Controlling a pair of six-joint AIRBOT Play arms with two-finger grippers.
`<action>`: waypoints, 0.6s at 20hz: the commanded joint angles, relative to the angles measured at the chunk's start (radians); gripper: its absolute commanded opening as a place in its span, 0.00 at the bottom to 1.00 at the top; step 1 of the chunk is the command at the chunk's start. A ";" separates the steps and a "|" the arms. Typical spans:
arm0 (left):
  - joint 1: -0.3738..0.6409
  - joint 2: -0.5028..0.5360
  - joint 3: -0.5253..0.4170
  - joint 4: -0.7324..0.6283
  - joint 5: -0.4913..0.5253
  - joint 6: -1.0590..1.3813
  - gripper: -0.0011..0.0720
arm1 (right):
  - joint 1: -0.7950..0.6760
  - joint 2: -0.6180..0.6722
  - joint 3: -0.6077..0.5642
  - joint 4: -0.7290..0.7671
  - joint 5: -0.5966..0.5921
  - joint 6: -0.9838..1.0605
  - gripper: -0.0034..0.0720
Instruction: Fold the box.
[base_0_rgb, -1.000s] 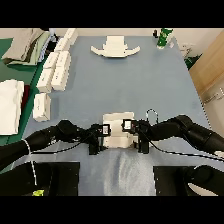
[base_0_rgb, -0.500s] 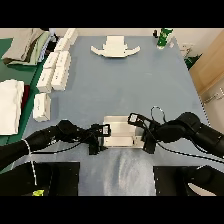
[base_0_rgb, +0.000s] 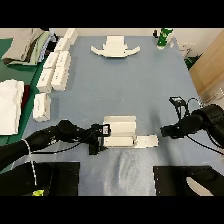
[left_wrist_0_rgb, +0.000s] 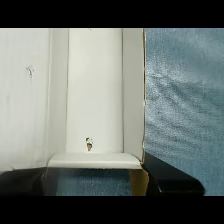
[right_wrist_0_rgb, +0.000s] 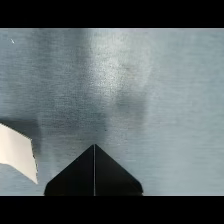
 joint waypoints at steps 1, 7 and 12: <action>0.000 0.000 0.001 0.000 0.000 0.000 0.65 | -0.160 -0.064 -0.025 0.229 0.021 -0.063 0.05; 0.000 0.000 0.001 0.000 0.000 0.000 0.65 | -0.214 -0.168 -0.097 0.580 0.057 -0.360 0.05; 0.000 0.000 0.001 0.000 0.000 0.000 0.65 | -0.213 -0.168 -0.099 0.730 0.024 -0.504 0.05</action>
